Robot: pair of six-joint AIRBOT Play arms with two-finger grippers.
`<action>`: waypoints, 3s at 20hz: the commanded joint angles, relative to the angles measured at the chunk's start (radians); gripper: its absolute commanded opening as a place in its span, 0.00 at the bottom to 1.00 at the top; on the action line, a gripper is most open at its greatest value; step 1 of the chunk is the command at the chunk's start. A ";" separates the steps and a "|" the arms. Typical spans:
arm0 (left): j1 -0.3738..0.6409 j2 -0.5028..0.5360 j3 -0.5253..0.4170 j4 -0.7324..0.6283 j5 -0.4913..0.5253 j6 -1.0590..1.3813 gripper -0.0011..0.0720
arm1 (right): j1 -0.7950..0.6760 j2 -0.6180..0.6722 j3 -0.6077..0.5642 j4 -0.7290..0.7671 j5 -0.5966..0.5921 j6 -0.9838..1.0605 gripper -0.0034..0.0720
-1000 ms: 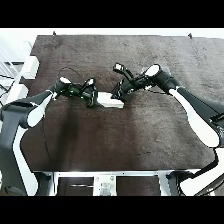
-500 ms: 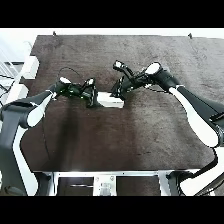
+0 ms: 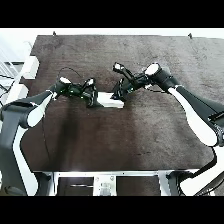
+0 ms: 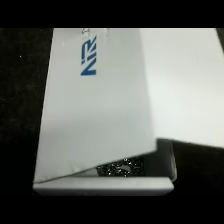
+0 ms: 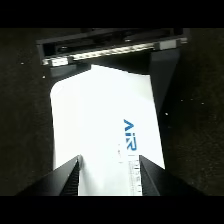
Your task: Fold the box and place the chain.
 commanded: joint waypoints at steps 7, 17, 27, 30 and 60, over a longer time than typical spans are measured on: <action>0.000 0.000 0.001 0.000 -0.001 0.000 0.87 | 0.001 -0.005 0.026 -0.016 -0.060 0.002 0.62; 0.000 0.000 0.001 0.000 -0.001 0.000 0.87 | 0.001 -0.005 0.026 -0.034 -0.106 0.002 0.62; 0.000 0.000 0.001 0.000 -0.001 0.000 0.87 | 0.015 -0.005 0.017 -0.058 -0.106 0.021 0.62; 0.000 0.000 0.001 0.000 -0.001 0.000 0.87 | 0.019 -0.006 0.003 -0.061 -0.112 0.021 0.62; 0.000 0.000 0.001 0.000 0.000 0.000 0.87 | -0.034 -0.086 -0.081 0.103 -0.038 0.057 0.05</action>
